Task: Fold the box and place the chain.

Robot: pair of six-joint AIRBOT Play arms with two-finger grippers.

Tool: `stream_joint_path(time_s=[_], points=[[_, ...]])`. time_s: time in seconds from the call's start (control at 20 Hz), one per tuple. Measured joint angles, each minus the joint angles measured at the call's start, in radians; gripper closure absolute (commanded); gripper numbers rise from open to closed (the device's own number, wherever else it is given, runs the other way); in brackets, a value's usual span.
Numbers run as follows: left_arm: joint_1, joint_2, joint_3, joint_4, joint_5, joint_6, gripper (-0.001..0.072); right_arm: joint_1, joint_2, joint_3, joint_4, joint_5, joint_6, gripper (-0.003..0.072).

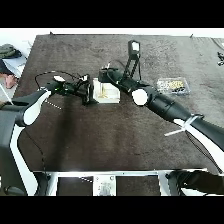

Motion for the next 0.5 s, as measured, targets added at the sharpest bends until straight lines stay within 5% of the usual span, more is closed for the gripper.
stream_joint_path(time_s=[0.05, 0.1, 0.15, 0.2, 0.5], points=[[0.0, 0.0, 0.0, 0.0, 0.0, 0.0, 0.0303, -0.011, -0.014, 0.0, -0.004, 0.024, 0.0, 0.0396], [0.0, 0.0, 0.0, 0.0, 0.0, 0.0, 0.0303, -0.025, -0.025, 0.0, -0.008, 0.05, 0.0, 0.0328], [0.0, 0.0, 0.0, 0.0, 0.0, 0.0, 0.0303, -0.043, -0.031, 0.0, -0.016, 0.082, 0.0, 0.0473], [0.0, 0.0, 0.0, 0.0, 0.0, 0.0, 0.0303, -0.063, -0.032, 0.0, -0.025, 0.114, 0.0, 0.0518], [0.0, 0.0, 0.0, 0.0, 0.0, 0.0, 0.0303, -0.228, 0.094, -0.158, -0.068, 0.238, 0.005, 0.0485]])
